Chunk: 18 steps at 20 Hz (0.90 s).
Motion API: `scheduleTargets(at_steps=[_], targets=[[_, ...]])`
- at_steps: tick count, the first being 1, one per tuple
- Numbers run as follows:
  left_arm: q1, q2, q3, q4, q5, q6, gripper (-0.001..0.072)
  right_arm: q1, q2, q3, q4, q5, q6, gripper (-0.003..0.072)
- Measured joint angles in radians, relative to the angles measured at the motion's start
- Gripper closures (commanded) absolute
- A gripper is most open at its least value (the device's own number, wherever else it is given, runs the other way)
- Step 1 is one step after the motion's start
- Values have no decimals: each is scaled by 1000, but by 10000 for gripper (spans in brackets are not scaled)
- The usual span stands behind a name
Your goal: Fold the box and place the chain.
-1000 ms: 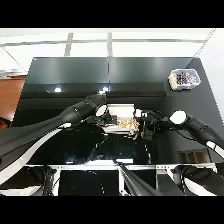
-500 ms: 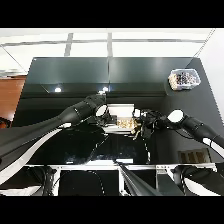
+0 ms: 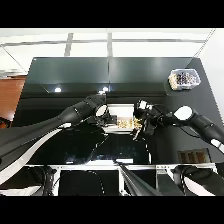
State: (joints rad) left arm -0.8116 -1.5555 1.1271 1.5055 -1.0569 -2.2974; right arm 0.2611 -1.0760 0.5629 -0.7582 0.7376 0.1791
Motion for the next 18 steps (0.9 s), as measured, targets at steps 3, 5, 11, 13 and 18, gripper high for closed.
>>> scheduleTargets(at_steps=[3,5,11,13,18], targets=[[0,0,0,0,0,0,678,-2,97,44,-45,42,162,680],[0,0,0,0,0,0,678,-2,160,91,-61,82,256,680],[0,0,0,0,0,0,678,-2,245,327,-53,222,522,680],[0,0,0,0,0,0,678,-2,252,411,-19,256,576,680],[0,0,0,0,0,0,678,0,251,503,102,302,634,680]])
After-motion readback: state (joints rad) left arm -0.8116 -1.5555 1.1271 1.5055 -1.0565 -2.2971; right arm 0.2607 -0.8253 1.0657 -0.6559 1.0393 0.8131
